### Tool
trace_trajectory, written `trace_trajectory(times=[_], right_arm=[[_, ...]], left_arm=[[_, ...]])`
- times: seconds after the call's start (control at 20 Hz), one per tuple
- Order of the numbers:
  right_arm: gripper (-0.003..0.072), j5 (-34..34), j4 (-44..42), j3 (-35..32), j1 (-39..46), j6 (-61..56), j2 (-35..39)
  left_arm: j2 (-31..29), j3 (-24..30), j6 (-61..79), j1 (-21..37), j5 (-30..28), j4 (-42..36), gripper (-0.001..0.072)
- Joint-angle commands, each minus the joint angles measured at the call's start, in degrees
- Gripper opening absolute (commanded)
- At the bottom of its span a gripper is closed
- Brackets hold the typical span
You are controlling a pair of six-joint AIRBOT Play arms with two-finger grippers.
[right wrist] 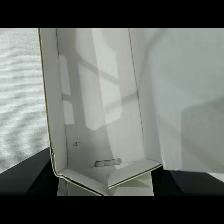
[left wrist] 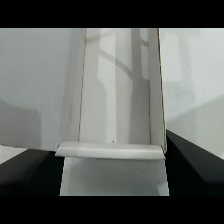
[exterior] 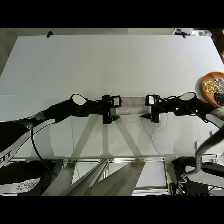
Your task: Fold the box and place the chain.
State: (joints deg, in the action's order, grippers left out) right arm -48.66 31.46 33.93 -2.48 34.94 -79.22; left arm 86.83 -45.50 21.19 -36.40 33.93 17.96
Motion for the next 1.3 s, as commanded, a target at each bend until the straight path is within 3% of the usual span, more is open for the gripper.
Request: trace_trajectory(times=[0.0,0.45,0.8,0.85,0.95,1.25], right_arm=[[0.0411,0.0,0.0,0.0,0.0,0.0,0.0],[0.0411,0.0,0.0,0.0,0.0,0.0,0.0],[0.0411,0.0,0.0,0.0,0.0,0.0,0.0],[0.0411,0.0,0.0,0.0,0.0,0.0,0.0],[0.0411,0.0,0.0,0.0,0.0,0.0,0.0],[0.0411,0.0,0.0,0.0,0.0,0.0,0.0]], left_arm=[[0.2,-0.4,-6.6,0.0,0.7,8.6,0.0610],[0.2,-0.4,-7.9,0.0,1.0,10.8,0.0620],[0.2,-0.5,-6.2,0.0,-0.8,4.7,0.0619],[0.3,-0.5,-6.2,0.0,-0.9,4.8,0.0612],[0.3,-0.5,-6.2,0.0,-2.0,4.8,0.0481],[0.3,-0.5,-5.8,-0.2,-2.0,4.8,0.0480]])
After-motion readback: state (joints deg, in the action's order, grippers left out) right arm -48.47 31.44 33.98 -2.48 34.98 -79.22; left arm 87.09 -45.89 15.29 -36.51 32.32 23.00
